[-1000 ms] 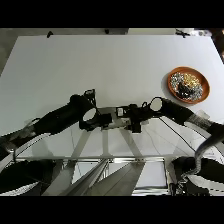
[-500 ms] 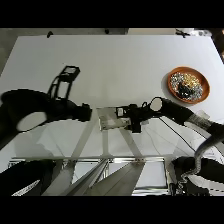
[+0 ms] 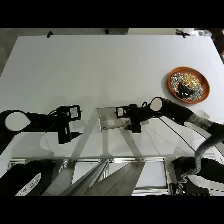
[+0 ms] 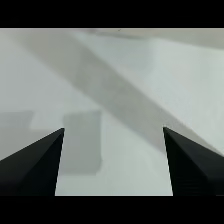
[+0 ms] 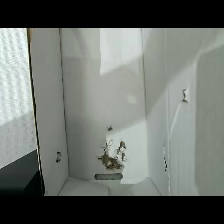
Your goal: Fold the box and place the chain.
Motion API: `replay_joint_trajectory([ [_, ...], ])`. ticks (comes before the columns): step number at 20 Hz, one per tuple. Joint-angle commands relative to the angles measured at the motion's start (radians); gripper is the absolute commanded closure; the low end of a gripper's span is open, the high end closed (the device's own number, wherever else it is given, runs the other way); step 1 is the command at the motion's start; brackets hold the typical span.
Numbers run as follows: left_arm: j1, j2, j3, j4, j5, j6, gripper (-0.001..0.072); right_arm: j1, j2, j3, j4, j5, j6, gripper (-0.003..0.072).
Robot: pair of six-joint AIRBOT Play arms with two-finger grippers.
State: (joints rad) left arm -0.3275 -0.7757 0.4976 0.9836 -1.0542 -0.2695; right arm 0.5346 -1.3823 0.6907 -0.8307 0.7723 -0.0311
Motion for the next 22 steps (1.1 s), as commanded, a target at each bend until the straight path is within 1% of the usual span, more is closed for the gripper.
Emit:
replay_joint_trajectory([
  [1, 0.032, -0.172, -0.053, -0.266, 0.113, 0.375, 0.0011, 0.0, 0.0, 0.0, 0.0, 0.0, 0.0, 0.0137],
  [4, -0.012, -0.32, -0.052, -0.352, 0.203, 0.454, 0.0003, 0.0, 0.0, 0.0, 0.0, 0.0, 0.0, 0.0137],
  [7, -0.062, -0.404, -0.052, -0.433, 0.29, 0.454, 0.0003, 0.0, 0.0, 0.0, 0.0, 0.0, 0.0, 0.0137],
  [9, -0.085, -0.439, -0.052, -0.47, 0.313, 0.484, 0.0002, 0.0, 0.0, 0.0, 0.0, 0.0, 0.0, 0.0137],
  [12, -0.104, -0.47, -0.052, -0.525, 0.34, 0.518, 0.0002, 0.0, 0.0, 0.0, 0.0, 0.0, 0.0, 0.0137],
  [15, -0.104, -0.477, -0.052, -0.535, 0.387, 0.517, 0.0002, 0.0, 0.0, 0.0, 0.0, 0.0, 0.0, 0.0137],
  [16, -0.104, -0.477, -0.052, -0.535, 0.386, 0.526, 0.0002, 0.0, 0.0, 0.0, 0.0, 0.0, 0.0, 0.0137],
  [20, -0.105, -0.477, -0.052, -0.535, 0.331, 0.613, 0.0002, 0.0, 0.0, 0.0, 0.0, 0.0, 0.0, 0.0137],
  [22, -0.105, -0.477, -0.052, -0.535, 0.332, 0.632, 0.0002, 0.0, 0.0, 0.0, 0.0, 0.0, 0.0, 0.0137],
])
